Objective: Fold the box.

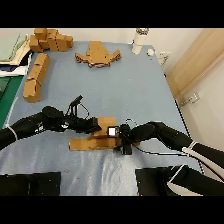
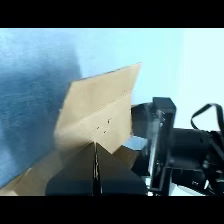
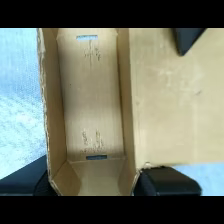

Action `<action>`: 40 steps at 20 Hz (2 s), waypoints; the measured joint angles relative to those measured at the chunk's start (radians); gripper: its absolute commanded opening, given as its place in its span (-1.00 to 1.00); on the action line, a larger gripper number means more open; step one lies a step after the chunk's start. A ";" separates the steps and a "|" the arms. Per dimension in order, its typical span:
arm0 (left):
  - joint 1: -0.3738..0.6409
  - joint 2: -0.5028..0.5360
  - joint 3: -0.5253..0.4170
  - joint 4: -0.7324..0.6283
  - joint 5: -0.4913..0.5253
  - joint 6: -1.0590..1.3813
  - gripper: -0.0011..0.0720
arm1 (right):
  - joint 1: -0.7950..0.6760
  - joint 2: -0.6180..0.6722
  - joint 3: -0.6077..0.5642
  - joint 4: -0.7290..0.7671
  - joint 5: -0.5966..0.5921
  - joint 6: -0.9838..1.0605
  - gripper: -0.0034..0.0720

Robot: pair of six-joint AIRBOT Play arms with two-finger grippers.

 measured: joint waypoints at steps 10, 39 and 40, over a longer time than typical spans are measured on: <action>0.008 -0.129 0.085 0.062 -0.035 0.014 -0.94 | 0.000 0.000 0.000 -0.007 0.000 -0.001 0.63; 0.113 0.210 -0.166 0.317 -0.157 1.165 0.69 | 0.000 0.000 0.000 -0.009 0.000 -0.001 0.63; 0.099 0.213 -0.177 0.317 -0.145 1.172 0.69 | 0.000 0.000 0.000 -0.009 0.000 -0.001 0.63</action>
